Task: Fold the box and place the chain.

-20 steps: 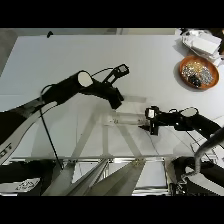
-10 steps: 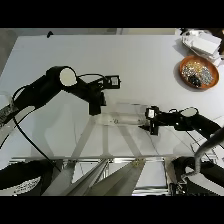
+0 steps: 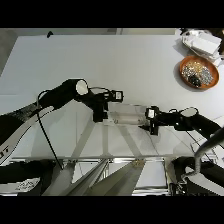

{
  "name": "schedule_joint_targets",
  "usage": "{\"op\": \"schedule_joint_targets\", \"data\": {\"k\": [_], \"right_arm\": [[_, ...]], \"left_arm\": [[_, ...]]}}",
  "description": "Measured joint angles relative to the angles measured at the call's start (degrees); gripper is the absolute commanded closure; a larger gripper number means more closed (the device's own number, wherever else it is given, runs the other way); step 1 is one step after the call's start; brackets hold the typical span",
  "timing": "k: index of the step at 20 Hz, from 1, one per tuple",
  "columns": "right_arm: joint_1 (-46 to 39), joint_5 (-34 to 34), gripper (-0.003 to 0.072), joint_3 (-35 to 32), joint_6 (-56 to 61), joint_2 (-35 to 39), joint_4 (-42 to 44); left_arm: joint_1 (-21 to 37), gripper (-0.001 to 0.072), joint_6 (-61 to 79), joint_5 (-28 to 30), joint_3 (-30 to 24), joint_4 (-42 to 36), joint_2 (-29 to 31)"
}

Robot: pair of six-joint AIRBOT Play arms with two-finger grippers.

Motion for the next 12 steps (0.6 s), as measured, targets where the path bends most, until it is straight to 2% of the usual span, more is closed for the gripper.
{"op": "schedule_joint_targets", "data": {"k": [12], "right_arm": [[0.0, 0.0, 0.0279, 0.0, 0.0, 0.0, 0.0]], "left_arm": [[-1.6, 0.0298, 7.9, 3.1, -1.5, 0.6, -2.1]]}}
